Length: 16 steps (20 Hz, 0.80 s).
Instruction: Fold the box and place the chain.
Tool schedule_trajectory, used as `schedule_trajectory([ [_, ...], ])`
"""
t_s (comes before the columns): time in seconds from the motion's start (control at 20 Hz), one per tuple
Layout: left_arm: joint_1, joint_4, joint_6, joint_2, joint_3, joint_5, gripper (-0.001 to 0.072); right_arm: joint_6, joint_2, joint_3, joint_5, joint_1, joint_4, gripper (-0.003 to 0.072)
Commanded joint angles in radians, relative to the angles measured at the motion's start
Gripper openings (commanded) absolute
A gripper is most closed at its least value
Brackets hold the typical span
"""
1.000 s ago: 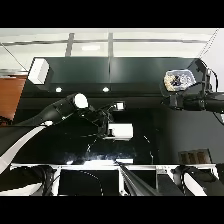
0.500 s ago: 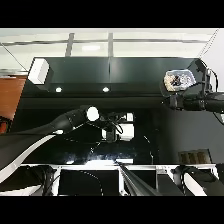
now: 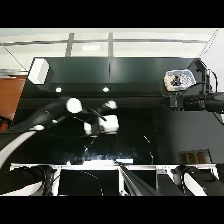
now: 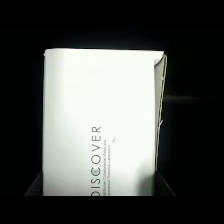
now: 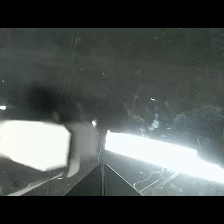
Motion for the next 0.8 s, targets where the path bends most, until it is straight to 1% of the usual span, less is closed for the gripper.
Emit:
schedule_trajectory([
  [0.0, 0.331, 0.137, -0.127, 0.124, -0.083, -0.197, 0.0308, 0.000, 0.001, 0.000, -0.011, 0.000, 0.000, 0.0013],
  [0.1, 0.601, 0.150, -0.163, 0.178, -0.141, -0.169, 0.0308, 0.000, 0.001, 0.000, -0.040, 0.000, 0.000, 0.0013],
  [0.15, 0.734, 0.143, -0.171, 0.186, -0.151, -0.147, 0.0308, 0.000, 0.001, 0.000, -0.057, 0.001, 0.000, 0.0013],
  [0.2, 0.840, 0.121, -0.173, 0.185, -0.146, -0.129, 0.0308, 0.000, 0.001, -0.002, -0.071, 0.001, 0.000, 0.0013],
  [0.25, 0.933, 0.084, -0.186, 0.185, -0.133, -0.090, 0.0308, 0.000, 0.000, -0.002, -0.078, 0.001, -0.002, 0.0013],
  [0.35, 1.056, 0.006, -0.233, 0.171, -0.092, 0.021, 0.0308, 0.000, 0.000, -0.002, -0.076, 0.001, 0.000, 0.0013],
  [0.4, 1.088, -0.015, -0.232, 0.146, -0.061, 0.045, 0.0308, 0.005, 0.000, -0.002, -0.073, 0.001, 0.008, 0.0013],
  [0.45, 1.100, -0.007, -0.232, 0.106, -0.014, 0.046, 0.0308, 0.005, 0.000, -0.002, -0.073, 0.001, 0.010, 0.0014],
  [0.6, 1.088, 0.006, -0.245, -0.033, 0.138, 0.051, 0.0308, 0.005, 0.000, -0.002, -0.077, 0.001, 0.008, 0.0014],
  [0.75, 1.085, 0.031, -0.251, -0.157, 0.277, 0.086, 0.0308, 0.012, 0.000, -0.002, -0.076, 0.001, 0.008, 0.0013],
])
